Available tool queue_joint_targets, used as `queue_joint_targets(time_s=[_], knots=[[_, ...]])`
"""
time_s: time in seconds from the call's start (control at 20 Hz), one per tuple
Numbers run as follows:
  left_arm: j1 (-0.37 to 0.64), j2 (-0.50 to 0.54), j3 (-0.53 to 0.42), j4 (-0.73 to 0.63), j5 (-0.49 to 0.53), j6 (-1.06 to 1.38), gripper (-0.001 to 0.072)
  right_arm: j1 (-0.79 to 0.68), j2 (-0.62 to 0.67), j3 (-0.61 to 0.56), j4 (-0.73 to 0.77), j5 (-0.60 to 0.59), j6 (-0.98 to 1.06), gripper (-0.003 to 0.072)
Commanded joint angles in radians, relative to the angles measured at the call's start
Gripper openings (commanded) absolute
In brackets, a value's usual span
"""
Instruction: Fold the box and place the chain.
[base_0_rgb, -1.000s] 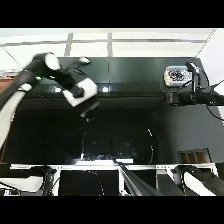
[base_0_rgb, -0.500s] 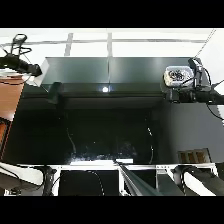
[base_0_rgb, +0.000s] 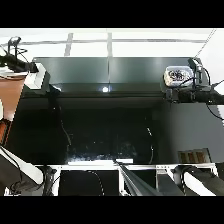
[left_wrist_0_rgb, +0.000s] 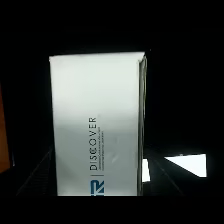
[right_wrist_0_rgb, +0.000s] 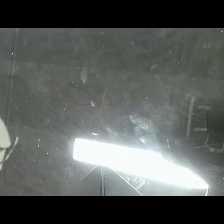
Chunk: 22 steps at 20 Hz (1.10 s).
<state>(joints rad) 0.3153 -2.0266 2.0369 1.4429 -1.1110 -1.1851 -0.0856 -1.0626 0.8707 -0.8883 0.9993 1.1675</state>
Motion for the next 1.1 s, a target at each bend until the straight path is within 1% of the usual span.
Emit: queue_joint_targets(time_s=[0.0, 0.05, 0.1, 0.15, 0.2, 0.25, 0.4, 0.45, 0.65, 0.75, 0.8, 0.95, 1.0, 1.05], knots=[[-0.016, 0.042, 0.169, 0.085, -0.116, -0.160, 0.0710, 0.000, 0.001, -0.001, 0.001, 0.017, -0.001, 0.0014], [-0.025, 0.106, 0.159, 0.079, -0.113, -0.179, 0.0695, 0.000, 0.001, -0.001, 0.001, 0.017, -0.001, 0.0014], [-0.033, 0.177, 0.125, 0.077, -0.096, -0.190, 0.0649, 0.000, 0.001, -0.001, 0.001, 0.018, -0.001, 0.0014], [-0.042, 0.267, 0.058, 0.069, -0.067, -0.196, 0.0416, 0.000, 0.001, -0.001, 0.000, 0.018, -0.001, 0.0015], [-0.052, 0.351, -0.015, 0.051, -0.051, -0.196, 0.0079, 0.000, 0.001, -0.001, -0.002, 0.019, -0.001, 0.0014], [-0.062, 0.436, -0.091, 0.016, -0.049, -0.205, 0.0031, 0.000, 0.001, -0.001, -0.002, 0.018, -0.001, 0.0014], [-0.104, 0.634, -0.306, -0.108, -0.070, -0.237, 0.0029, 0.000, 0.001, 0.000, -0.002, 0.018, -0.001, 0.0014], [-0.132, 0.701, -0.402, -0.122, -0.053, -0.237, 0.0029, 0.000, 0.001, 0.000, -0.002, 0.018, -0.001, 0.0015], [-0.262, 0.941, -0.845, -0.119, 0.068, -0.236, 0.0030, 0.000, 0.001, 0.000, -0.002, 0.018, -0.001, 0.0014], [-0.314, 1.035, -1.038, -0.117, 0.108, -0.235, 0.0030, 0.000, 0.001, 0.000, -0.002, 0.018, -0.001, 0.0015], [-0.333, 1.079, -1.118, -0.116, 0.122, -0.235, 0.0030, 0.000, 0.001, 0.000, -0.002, 0.018, -0.001, 0.0014], [-0.352, 1.184, -1.288, -0.117, 0.190, -0.236, 0.0030, 0.000, 0.001, 0.000, -0.002, 0.018, -0.001, 0.0014], [-0.352, 1.210, -1.323, -0.117, 0.208, -0.236, 0.0031, 0.000, 0.001, 0.000, -0.002, 0.018, -0.001, 0.0014], [-0.352, 1.228, -1.336, -0.117, 0.211, -0.235, 0.0031, 0.000, 0.001, 0.000, -0.002, 0.018, -0.001, 0.0014]])
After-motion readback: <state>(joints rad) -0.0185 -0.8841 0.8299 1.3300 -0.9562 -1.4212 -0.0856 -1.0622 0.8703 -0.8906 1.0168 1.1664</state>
